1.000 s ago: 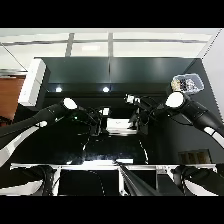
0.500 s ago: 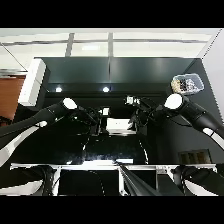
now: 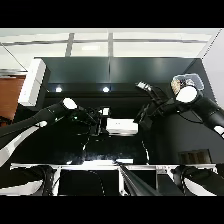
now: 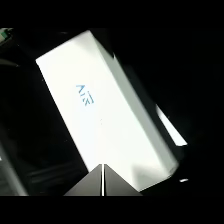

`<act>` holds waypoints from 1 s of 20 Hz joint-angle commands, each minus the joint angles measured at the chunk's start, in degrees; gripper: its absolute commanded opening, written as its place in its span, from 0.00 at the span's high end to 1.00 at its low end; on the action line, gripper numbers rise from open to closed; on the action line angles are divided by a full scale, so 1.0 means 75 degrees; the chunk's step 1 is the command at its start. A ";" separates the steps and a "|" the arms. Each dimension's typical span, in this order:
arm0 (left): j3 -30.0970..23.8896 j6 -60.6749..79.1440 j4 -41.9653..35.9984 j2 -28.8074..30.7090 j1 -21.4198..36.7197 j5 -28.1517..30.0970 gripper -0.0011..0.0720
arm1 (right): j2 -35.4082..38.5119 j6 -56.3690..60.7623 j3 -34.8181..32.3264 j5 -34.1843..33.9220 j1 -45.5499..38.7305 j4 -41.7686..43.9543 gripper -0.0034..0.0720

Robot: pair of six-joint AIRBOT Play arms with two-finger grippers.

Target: Fold the box and place the chain.

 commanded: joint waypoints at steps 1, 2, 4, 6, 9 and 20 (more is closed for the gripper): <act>0.0006 0.0000 0.0006 -0.0003 0.0000 0.0009 0.44 | 0.0064 0.1102 -0.0863 0.0256 -0.0408 0.1950 0.94; 0.0006 0.0000 0.0003 -0.0003 0.0000 0.0009 0.44 | 0.0012 0.1102 -0.1189 0.0006 -0.0385 0.2961 0.94; 0.0006 0.0000 0.0003 -0.0003 0.0000 0.0006 0.44 | -0.0184 0.1102 -0.1521 -0.0423 -0.0259 0.4182 0.94; 0.0006 0.0000 0.0003 -0.0003 0.0000 0.0006 0.44 | -0.0472 0.1142 -0.1539 -0.0839 -0.0096 0.4261 0.94; 0.0006 0.0000 0.0003 -0.0003 0.0000 0.0009 0.44 | -0.0877 0.1239 -0.1539 -0.1612 0.0061 0.3946 0.94; 0.0006 -0.0003 0.0000 0.0000 0.0000 0.0003 0.44 | -0.1189 0.1550 -0.1480 -0.1894 0.0079 0.3066 0.94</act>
